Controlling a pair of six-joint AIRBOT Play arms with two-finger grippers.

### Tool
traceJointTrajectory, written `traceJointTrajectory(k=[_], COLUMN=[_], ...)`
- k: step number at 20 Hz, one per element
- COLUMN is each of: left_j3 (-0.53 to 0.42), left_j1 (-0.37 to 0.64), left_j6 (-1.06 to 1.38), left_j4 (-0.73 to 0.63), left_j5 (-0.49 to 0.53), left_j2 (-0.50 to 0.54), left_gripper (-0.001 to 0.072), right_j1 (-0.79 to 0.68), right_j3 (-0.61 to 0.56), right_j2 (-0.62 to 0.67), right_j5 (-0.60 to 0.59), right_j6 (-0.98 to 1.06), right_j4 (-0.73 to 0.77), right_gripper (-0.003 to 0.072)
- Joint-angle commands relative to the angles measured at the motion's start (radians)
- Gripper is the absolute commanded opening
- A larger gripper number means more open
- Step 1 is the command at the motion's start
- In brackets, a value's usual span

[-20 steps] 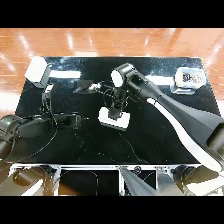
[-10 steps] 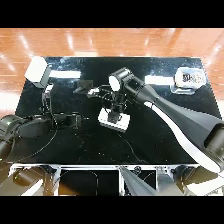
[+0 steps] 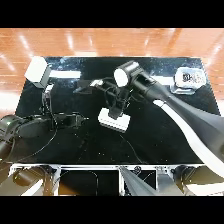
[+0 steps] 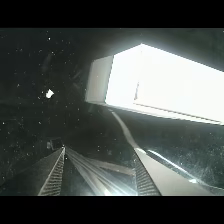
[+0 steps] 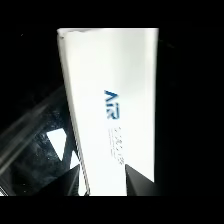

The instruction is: Fold the box and place the chain.

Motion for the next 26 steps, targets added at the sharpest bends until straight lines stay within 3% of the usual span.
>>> traceJointTrajectory(k=[1, 3, 6, 8, 9, 14, 26], left_j3=[0.005, 0.024, 0.084, 0.113, 0.119, 0.119, 0.119], left_j1=[0.001, 0.005, 0.060, 0.111, 0.129, 0.116, 0.094], left_j6=[0.038, 0.085, 0.191, 0.239, 0.244, 0.245, 0.245], left_j4=[0.000, 0.005, 0.005, 0.003, -0.003, -0.026, -0.029], left_j5=[-0.035, -0.069, -0.072, -0.072, -0.069, -0.050, -0.020], left_j2=[-0.001, -0.003, -0.038, -0.084, -0.108, -0.166, -0.171], left_gripper=[0.0530, 0.0529, 0.0529, 0.0529, 0.0529, 0.0529, 0.0529], right_j1=[-0.062, -0.089, -0.040, 0.049, 0.082, 0.129, 0.129], right_j3=[-0.038, -0.227, -0.644, -0.866, -0.920, -0.953, -0.951], right_j2=[0.104, 0.276, 0.596, 0.691, 0.684, 0.576, 0.508], right_j5=[-0.022, -0.211, -0.697, -0.969, -1.035, -1.124, -1.232], right_j6=[0.263, 0.510, 1.041, 1.306, 1.367, 1.347, 1.338], right_j4=[0.020, -0.014, -0.033, -0.020, 0.002, 0.050, 0.049], right_gripper=[0.0033, 0.0032, 0.0032, 0.0033, 0.0033, 0.0033, 0.0033])
